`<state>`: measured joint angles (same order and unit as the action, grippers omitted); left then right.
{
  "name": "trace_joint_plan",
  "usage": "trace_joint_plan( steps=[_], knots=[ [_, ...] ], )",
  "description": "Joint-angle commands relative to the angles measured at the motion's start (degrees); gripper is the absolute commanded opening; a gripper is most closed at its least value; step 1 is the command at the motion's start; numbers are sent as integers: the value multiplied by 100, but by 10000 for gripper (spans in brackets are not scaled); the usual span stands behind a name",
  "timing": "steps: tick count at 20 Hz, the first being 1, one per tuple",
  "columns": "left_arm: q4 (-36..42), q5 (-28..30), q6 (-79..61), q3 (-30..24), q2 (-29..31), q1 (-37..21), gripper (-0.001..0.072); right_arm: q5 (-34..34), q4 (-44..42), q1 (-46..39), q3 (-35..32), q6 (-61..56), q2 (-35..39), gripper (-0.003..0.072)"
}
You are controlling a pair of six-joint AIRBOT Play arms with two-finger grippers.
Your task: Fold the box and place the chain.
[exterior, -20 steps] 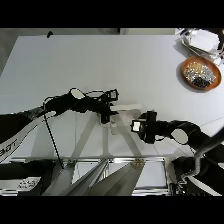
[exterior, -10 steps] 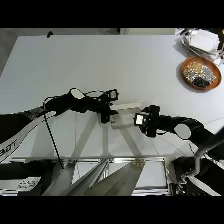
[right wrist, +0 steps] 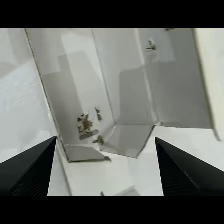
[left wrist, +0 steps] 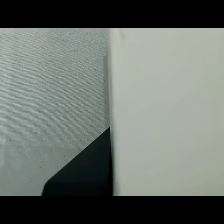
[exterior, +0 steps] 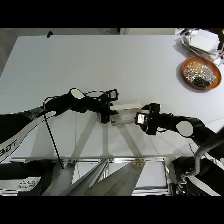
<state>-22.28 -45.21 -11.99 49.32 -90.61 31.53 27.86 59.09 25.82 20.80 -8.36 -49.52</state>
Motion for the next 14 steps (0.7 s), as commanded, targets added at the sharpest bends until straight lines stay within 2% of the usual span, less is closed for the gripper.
trace_joint_plan(
  steps=[1, 9, 14],
  knots=[
    [-2, -2, 0, -4, -2, 0, 11, 114, -422, -271, 98, 472, -2, 695],
    [-2, -2, 0, -4, -2, 0, 11, 251, -1508, -498, 114, 1853, -472, 695],
    [-2, -2, -2, -2, -2, 0, 11, 520, -1928, -1003, 153, 2096, -562, 695]
  ],
)
